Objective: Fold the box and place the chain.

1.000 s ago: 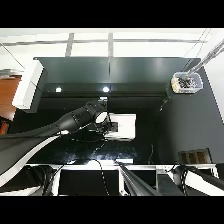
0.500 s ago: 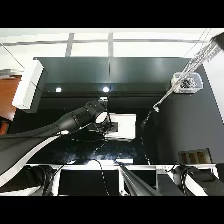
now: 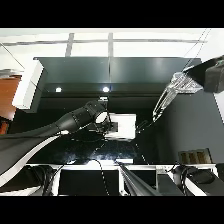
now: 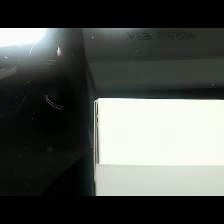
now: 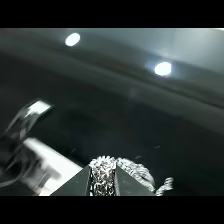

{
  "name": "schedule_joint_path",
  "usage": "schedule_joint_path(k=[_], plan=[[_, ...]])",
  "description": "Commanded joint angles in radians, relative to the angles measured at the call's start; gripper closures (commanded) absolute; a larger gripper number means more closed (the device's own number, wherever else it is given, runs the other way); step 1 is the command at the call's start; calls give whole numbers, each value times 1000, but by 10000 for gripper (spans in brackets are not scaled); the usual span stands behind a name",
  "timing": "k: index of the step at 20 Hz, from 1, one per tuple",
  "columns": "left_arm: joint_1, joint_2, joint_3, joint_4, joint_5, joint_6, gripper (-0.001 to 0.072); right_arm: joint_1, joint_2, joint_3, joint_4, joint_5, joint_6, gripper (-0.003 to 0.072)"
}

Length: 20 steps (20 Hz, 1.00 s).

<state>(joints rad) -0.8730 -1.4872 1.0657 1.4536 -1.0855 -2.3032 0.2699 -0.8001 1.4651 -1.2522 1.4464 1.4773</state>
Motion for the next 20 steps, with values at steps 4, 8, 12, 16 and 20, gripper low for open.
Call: schedule_joint_path(k=[4, 8, 12, 16, 20], plan=[[0, 0, 0, 4, 4, 0, 683, 127, 2, -39, 188, 5, -113, 670], [0, 0, 0, 3, 3, 0, 683, 132, 1, -40, 310, -43, -147, 670], [0, 0, 0, 3, 3, 0, 683, 132, 0, -70, 346, -69, -146, 670], [0, 0, 0, 3, 3, 0, 683, 162, 0, -174, 385, -118, -146, 670], [-1, 0, 0, 3, 2, 0, 683, 169, 0, -337, 365, -184, -147, 670]])
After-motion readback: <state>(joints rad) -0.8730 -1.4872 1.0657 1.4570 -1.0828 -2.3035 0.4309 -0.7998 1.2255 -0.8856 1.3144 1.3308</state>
